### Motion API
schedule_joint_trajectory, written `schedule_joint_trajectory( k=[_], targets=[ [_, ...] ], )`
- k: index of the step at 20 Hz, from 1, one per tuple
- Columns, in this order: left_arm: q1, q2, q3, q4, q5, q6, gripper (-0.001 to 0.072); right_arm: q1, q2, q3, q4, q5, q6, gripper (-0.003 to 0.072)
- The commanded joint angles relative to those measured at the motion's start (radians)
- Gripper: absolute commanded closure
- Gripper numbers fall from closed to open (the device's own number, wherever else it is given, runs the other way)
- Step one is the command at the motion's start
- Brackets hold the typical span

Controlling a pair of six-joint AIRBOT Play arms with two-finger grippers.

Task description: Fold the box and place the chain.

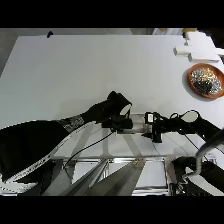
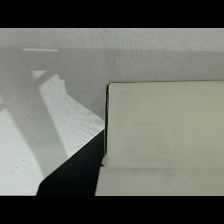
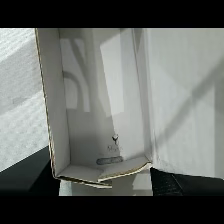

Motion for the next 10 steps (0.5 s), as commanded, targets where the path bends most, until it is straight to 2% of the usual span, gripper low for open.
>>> schedule_joint_trajectory(
  k=[1,3,8,9,10],
  targets=[
    [0.003,0.003,0.000,-0.001,0.002,0.005,0.0705,0.000,0.001,0.000,0.001,0.000,0.000,0.0286],
    [0.012,0.019,0.000,-0.002,0.000,0.040,0.0640,0.000,0.001,0.000,0.001,0.000,0.000,0.0286],
    [0.050,0.119,0.000,-0.001,0.000,0.253,0.0637,0.000,0.001,0.000,0.001,0.000,0.000,0.0286],
    [0.058,0.141,0.000,-0.002,0.000,0.278,0.0610,0.000,0.001,0.000,0.001,0.000,0.000,0.0286],
    [0.064,0.163,0.000,-0.003,0.000,0.296,0.0519,0.000,0.001,0.000,0.001,0.000,0.000,0.0286]
  ],
)
